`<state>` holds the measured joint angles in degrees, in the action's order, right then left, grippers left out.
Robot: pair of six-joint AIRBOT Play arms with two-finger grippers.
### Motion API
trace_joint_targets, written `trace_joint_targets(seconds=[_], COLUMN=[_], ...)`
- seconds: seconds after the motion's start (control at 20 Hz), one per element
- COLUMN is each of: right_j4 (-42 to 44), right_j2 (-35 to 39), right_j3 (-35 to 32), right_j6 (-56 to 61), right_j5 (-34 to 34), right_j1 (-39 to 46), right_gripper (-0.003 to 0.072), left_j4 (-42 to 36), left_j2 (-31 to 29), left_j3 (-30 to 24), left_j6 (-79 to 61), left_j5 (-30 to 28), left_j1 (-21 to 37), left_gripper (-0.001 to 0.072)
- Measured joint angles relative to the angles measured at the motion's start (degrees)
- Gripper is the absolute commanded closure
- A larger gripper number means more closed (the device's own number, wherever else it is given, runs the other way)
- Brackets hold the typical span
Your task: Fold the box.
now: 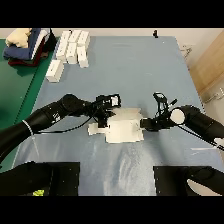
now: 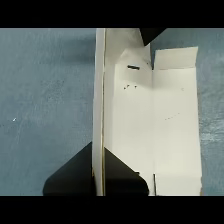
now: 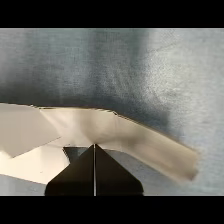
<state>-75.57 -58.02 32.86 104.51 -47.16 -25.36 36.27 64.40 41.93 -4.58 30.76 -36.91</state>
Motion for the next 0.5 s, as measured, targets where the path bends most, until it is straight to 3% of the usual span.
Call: trace_joint_targets(seconds=[0.5], right_j4=[1.03], right_j2=[7.23], right_j3=[2.60], right_j6=[0.33], right_j5=[-2.71], right_j1=[-0.04], right_gripper=[0.0684], left_j4=[-3.32], left_j2=[0.85], left_j3=[-5.46], left_j6=[-1.49], left_j5=[-1.22], left_j1=[-1.75], left_gripper=[0.0696])
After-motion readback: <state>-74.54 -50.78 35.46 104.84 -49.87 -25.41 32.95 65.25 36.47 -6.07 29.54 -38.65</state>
